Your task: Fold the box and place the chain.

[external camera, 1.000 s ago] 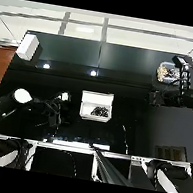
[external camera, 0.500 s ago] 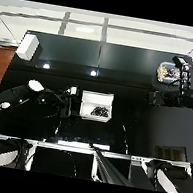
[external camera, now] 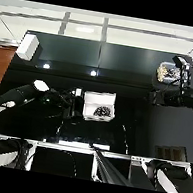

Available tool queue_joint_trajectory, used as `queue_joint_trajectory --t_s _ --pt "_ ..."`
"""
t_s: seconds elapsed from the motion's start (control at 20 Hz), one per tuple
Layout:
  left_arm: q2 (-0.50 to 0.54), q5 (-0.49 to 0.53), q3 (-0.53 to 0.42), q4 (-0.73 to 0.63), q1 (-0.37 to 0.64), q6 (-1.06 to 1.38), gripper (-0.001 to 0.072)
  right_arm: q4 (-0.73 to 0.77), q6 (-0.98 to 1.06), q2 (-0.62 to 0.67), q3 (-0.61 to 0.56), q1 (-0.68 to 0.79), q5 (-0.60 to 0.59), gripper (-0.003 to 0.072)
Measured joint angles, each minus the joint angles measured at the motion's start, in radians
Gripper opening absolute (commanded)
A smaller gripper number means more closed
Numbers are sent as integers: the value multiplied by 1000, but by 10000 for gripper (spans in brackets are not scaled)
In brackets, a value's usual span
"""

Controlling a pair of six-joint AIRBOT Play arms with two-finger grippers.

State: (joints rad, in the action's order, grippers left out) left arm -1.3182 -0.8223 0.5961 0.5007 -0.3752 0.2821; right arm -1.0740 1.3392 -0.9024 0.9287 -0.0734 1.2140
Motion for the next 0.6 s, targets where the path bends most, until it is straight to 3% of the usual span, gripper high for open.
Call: queue_joint_trajectory --t_s 0.6 --pt "-10 -4 11 14 -35 -16 709 0 0 0 0 0 -14 266"
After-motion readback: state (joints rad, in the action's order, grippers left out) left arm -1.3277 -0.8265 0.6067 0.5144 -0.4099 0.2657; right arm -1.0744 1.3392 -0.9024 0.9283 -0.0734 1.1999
